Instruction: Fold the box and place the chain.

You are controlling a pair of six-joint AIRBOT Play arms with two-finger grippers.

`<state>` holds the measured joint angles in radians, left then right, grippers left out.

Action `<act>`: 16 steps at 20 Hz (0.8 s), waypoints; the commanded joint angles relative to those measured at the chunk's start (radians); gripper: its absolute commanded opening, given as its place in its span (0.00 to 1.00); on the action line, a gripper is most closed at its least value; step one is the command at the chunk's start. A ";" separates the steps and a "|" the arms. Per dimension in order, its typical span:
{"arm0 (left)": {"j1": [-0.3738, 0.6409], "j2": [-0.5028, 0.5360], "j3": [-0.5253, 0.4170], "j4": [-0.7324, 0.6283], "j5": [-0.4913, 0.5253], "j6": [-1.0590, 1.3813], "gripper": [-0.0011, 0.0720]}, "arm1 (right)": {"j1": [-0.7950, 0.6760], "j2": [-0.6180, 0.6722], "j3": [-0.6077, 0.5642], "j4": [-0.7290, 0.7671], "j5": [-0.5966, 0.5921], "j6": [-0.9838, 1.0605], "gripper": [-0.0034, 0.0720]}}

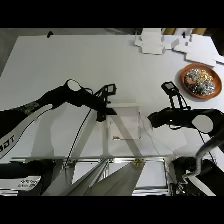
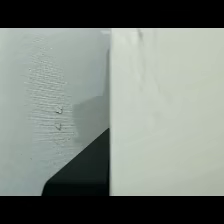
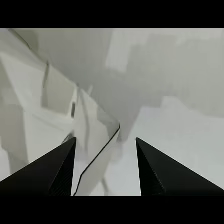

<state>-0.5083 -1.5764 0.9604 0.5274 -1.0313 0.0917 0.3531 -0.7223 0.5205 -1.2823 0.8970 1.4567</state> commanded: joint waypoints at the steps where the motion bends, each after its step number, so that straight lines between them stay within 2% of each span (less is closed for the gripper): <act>1: -0.056 0.001 0.000 0.119 0.072 0.032 0.01 | 0.001 0.047 0.022 -0.012 0.008 -0.029 0.60; 4: -0.092 -0.014 0.000 0.117 0.168 -0.026 0.01 | 0.001 0.082 0.022 -0.056 0.028 -0.029 0.60; 7: -0.098 -0.014 0.000 0.116 0.214 -0.064 0.01 | 0.001 0.085 0.022 -0.076 0.055 -0.029 0.60; 16: -0.098 -0.014 0.000 0.117 0.235 -0.077 0.02 | 0.001 0.084 0.022 -0.110 0.057 -0.029 0.60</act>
<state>-0.6056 -1.5898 0.9607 0.6380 -0.8070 0.0196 0.3531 -0.6388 0.5419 -1.3819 0.9524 1.4277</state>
